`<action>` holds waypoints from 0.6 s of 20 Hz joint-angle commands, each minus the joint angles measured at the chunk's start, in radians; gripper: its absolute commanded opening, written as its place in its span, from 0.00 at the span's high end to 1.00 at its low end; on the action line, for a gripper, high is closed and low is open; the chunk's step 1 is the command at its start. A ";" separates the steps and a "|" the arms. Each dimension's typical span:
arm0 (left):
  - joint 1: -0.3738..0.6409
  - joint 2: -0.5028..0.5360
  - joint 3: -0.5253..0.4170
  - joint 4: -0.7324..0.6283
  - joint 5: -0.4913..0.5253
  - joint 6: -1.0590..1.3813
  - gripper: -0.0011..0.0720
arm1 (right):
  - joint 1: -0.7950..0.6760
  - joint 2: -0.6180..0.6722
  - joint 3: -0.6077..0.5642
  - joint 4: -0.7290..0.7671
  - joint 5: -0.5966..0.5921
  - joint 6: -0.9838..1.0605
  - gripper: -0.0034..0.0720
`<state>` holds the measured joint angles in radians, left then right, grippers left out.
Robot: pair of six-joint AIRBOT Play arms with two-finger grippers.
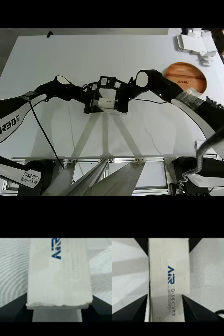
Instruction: Fold the box and place the chain.
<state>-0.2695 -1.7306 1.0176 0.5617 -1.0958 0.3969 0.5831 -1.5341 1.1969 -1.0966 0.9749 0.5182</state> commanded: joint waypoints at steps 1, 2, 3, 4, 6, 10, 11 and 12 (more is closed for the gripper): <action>0.000 0.001 0.000 0.000 0.000 -0.001 0.77 | 0.003 -0.001 -0.019 -0.001 0.001 0.000 0.31; 0.000 0.001 0.000 0.000 0.000 -0.001 0.77 | 0.003 -0.001 -0.023 -0.003 -0.002 0.000 0.31; 0.000 0.001 0.000 0.000 0.000 -0.001 0.77 | 0.003 0.000 -0.023 -0.002 -0.002 0.000 0.31; 0.000 0.001 0.000 0.000 0.000 -0.001 0.77 | 0.003 0.002 -0.023 -0.002 -0.002 0.000 0.31; 0.000 0.001 0.000 0.000 0.000 -0.001 0.77 | 0.003 0.024 -0.023 -0.002 0.001 0.000 0.31; 0.000 0.001 0.000 0.000 0.000 -0.001 0.77 | -0.015 0.114 -0.023 0.056 0.003 0.036 0.33; 0.000 0.001 0.000 0.000 0.000 -0.001 0.77 | -0.037 0.127 -0.023 0.127 0.006 0.056 0.41; 0.000 0.001 0.000 0.000 0.000 -0.001 0.77 | -0.064 0.128 -0.023 0.224 0.005 0.091 0.58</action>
